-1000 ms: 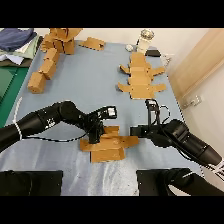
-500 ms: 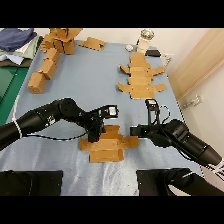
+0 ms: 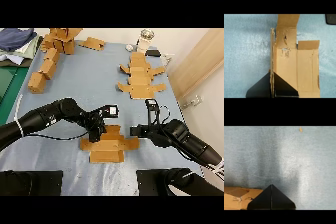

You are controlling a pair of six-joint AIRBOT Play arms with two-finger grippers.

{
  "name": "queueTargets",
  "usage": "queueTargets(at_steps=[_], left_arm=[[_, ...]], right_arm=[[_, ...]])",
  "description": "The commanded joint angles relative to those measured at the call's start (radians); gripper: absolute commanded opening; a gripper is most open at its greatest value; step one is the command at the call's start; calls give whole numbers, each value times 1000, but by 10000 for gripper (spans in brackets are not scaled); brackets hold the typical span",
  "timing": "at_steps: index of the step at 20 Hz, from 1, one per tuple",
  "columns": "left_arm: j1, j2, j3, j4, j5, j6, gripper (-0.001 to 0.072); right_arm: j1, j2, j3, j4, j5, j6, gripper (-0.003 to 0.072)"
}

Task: Fold the box.

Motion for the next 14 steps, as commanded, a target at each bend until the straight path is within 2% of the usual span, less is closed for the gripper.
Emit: queueTargets(at_steps=[1, 14], left_arm=[[-1, -8, 0, -3, -2, -6, 14], [1, -8, 0, 1, -49, -35, 15]], right_arm=[[0, 0, 0, 0, 0, 0, 2], [0, 0, 0, 0, 0, -1, 2]])
